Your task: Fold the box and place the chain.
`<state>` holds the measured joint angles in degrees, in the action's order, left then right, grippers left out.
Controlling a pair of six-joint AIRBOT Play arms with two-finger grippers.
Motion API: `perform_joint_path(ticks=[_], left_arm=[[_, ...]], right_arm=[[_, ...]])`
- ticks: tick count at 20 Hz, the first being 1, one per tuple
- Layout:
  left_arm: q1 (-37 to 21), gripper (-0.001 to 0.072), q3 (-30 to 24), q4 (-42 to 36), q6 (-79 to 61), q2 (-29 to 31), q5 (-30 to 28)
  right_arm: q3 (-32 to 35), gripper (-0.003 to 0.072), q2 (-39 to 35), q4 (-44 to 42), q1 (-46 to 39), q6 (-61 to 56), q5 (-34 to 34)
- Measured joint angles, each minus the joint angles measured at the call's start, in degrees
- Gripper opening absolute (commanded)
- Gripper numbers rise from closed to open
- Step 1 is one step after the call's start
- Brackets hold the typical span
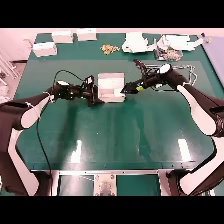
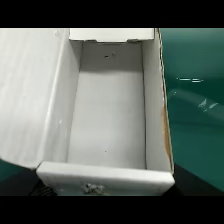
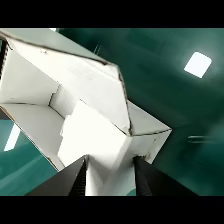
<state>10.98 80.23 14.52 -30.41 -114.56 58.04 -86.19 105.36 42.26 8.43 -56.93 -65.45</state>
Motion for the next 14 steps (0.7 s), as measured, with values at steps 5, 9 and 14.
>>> perform_joint_path(ticks=[5,9,14], left_arm=[[0.0,0.0290,0.0,0.0,0.0,0.0,0.0],[0.0,0.0290,0.0,0.0,0.0,0.0,0.0],[-0.1,0.0290,0.0,-0.1,0.1,0.0,-0.1]], right_arm=[[-0.5,0.0345,-0.1,4.3,1.7,-2.8,1.5],[-2.8,0.0345,0.0,9.7,3.7,-7.6,1.8],[-7.1,0.0345,0.0,20.7,7.8,-15.8,1.9]])
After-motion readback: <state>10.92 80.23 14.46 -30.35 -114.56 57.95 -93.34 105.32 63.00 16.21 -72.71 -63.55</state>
